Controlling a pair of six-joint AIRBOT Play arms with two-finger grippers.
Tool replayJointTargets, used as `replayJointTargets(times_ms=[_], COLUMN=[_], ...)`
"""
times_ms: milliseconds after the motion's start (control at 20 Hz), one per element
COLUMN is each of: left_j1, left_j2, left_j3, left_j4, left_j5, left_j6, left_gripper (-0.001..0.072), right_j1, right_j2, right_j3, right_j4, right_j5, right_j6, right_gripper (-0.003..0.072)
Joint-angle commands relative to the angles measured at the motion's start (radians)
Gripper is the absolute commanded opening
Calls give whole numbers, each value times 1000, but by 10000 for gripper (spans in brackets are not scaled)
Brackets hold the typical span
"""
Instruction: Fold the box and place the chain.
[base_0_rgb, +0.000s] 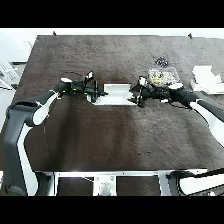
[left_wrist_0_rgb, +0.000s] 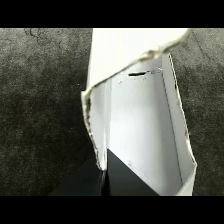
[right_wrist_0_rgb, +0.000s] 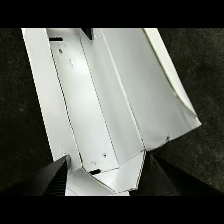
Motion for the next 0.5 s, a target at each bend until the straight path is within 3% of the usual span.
replayJointTargets(times_ms=[0, 450], left_j1=[1, 1], left_j2=[-1, -1], left_j3=[1, 1], left_j4=[0, 0], left_j5=[0, 0], left_j6=[0, 0], left_gripper=[21, 21], right_j1=[-15, -48], right_j2=[-25, -177], right_j3=[27, 185], right_j4=[-4, -50], right_j5=[31, 250], right_j6=[0, 16], right_gripper=[586, 586])
